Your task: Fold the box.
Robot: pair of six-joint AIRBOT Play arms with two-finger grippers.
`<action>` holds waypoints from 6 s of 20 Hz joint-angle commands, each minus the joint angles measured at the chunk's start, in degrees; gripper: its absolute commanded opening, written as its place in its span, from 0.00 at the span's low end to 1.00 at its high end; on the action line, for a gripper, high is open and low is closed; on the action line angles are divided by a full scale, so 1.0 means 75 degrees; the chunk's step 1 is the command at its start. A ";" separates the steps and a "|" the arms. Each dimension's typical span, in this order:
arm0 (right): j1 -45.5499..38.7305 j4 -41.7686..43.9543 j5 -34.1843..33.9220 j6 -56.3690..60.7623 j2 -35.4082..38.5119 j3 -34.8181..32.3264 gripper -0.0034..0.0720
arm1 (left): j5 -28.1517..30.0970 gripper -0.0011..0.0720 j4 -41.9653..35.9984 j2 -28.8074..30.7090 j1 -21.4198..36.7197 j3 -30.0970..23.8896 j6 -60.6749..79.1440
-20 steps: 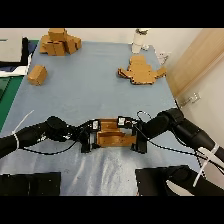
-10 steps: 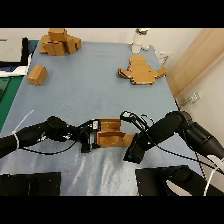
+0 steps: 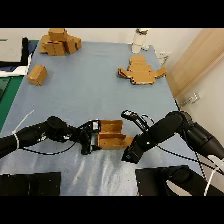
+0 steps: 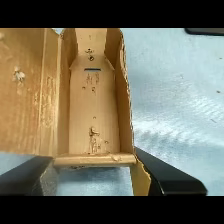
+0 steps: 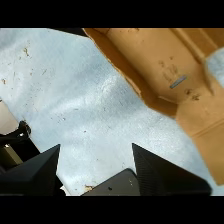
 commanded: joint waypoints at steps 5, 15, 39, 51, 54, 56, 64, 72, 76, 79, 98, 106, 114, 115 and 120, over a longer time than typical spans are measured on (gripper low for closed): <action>0.0006 0.0003 0.0192 0.0114 0.0006 0.0006 0.99 | -0.0163 0.82 -0.0012 -0.0006 0.0003 0.0006 0.0006; 0.0006 0.0003 0.0195 0.0114 0.0006 0.0006 0.99 | -0.0178 0.98 0.0044 -0.0012 -0.0009 0.0009 0.0000; 0.0006 0.0003 0.0160 0.0114 0.0006 0.0006 0.99 | 0.0708 0.57 0.0545 0.0414 -0.0592 0.0009 -0.0609; 0.0006 -0.0020 0.0624 0.0114 0.0006 0.0006 0.99 | -0.0702 0.57 0.3413 0.0883 0.0766 0.0009 -0.2626; 0.0009 0.0015 0.0892 0.0117 0.0006 0.0006 0.99 | -0.0705 0.57 0.3331 0.0880 0.0766 0.0006 -0.2626; 0.0009 0.0085 0.1023 0.0119 0.0003 0.0006 0.99 | -0.0717 0.57 0.3311 0.0868 0.0766 -0.0003 -0.2425; 0.0114 0.0140 0.3407 0.2267 -0.0017 -0.0023 0.98 | -0.0787 0.57 0.2620 0.0860 0.0764 -0.0335 -0.1183; 0.0431 0.1265 0.3386 0.2267 -0.0772 0.0009 0.05 | -0.0772 0.57 0.2611 0.0860 0.0764 -0.0347 -0.1186; 0.1157 0.1431 0.4264 0.1935 -0.1390 0.0356 0.05 | -0.0775 0.57 0.2611 0.0860 0.0766 -0.0347 -0.1186; 0.1166 0.1189 0.4855 0.1859 -0.1644 0.0562 0.05 | -0.0781 0.57 0.2614 0.0860 0.0766 -0.0347 -0.1189; 0.1163 0.0650 0.5353 -0.0015 -0.3334 0.0603 0.05 | -0.0775 0.57 0.2614 0.0860 0.0766 -0.0347 -0.1189; 0.1154 -0.1591 0.3048 0.0595 -0.0769 0.1241 0.05 | -0.0775 0.57 0.2614 0.0860 0.0766 -0.0347 -0.1186; 0.1816 -0.1821 0.2958 -0.2605 0.0111 -0.1070 0.66 | -0.0775 0.57 0.2614 0.0860 0.0766 -0.0347 -0.1186; 0.1816 -0.2057 0.3480 -0.2850 -0.0070 -0.1113 0.66 | -0.0775 0.57 0.2614 0.0863 0.0766 -0.0347 -0.1189; 0.1821 -0.2081 0.4978 -0.3462 -0.1008 -0.0863 0.66 | -0.0775 0.57 0.2614 0.0860 0.0766 -0.0347 -0.1186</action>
